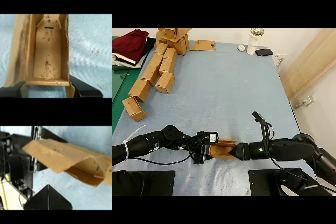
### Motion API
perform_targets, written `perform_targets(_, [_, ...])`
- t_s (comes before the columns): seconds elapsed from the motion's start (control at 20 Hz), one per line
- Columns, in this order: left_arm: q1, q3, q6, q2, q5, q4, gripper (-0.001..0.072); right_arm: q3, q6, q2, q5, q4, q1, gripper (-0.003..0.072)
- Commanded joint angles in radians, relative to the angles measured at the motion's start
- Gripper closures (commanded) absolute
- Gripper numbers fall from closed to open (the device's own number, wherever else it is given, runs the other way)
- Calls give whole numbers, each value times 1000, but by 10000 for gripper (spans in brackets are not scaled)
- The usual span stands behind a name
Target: Fold the box.
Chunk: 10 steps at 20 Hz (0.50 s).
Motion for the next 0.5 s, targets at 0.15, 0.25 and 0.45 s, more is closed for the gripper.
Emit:
perform_targets(0.15, [0,0,0,0,0,0,135,94,-130,-240,268,-32,-2,684])
perform_targets(0.25, [0,0,0,0,0,0,135,113,-138,-344,266,-104,-2,684])
perform_targets(0.45, [0,0,0,1,0,0,135,114,-257,-521,267,-124,-2,684])
